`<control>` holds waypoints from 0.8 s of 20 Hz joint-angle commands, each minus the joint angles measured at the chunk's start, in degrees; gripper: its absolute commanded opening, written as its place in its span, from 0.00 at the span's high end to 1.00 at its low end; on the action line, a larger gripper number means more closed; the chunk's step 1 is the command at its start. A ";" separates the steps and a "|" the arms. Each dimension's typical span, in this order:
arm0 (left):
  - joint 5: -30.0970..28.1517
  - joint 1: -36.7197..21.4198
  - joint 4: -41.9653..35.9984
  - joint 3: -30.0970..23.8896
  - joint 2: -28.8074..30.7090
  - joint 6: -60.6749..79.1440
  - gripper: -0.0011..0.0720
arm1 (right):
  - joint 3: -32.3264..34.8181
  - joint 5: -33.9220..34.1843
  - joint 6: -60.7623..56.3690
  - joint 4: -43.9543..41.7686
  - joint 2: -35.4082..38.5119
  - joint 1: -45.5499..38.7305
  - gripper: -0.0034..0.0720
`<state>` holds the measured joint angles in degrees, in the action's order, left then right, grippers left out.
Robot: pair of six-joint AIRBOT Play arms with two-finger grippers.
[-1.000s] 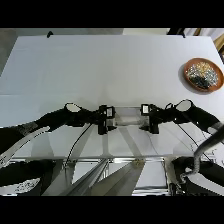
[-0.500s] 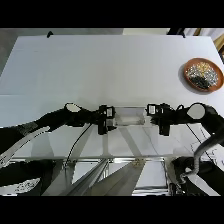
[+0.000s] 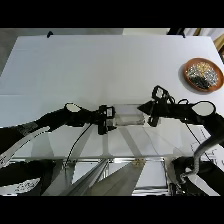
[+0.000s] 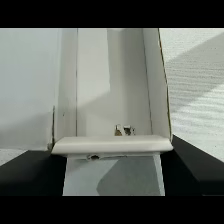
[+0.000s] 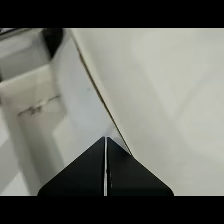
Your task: Fold the box and place the chain.
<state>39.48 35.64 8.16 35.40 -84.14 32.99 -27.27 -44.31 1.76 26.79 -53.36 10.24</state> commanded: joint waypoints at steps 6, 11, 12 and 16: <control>0.00 -0.07 0.00 0.02 0.04 0.00 0.64 | -0.04 8.28 -0.48 -4.02 -13.84 0.04 0.94; 0.00 -0.07 0.00 0.02 0.04 0.02 0.64 | -0.66 2.93 -0.44 -3.65 -12.92 0.04 0.94; -0.02 -0.07 0.00 0.02 0.02 0.00 0.64 | -1.22 1.27 -0.44 -3.21 -11.93 0.04 0.94; 0.00 -0.07 0.00 0.02 0.04 0.02 0.64 | -1.92 -3.08 -1.42 -1.57 -3.45 0.04 0.94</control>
<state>39.51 35.62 8.16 35.38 -84.14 32.97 -28.73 -43.29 0.99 23.81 -61.58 10.24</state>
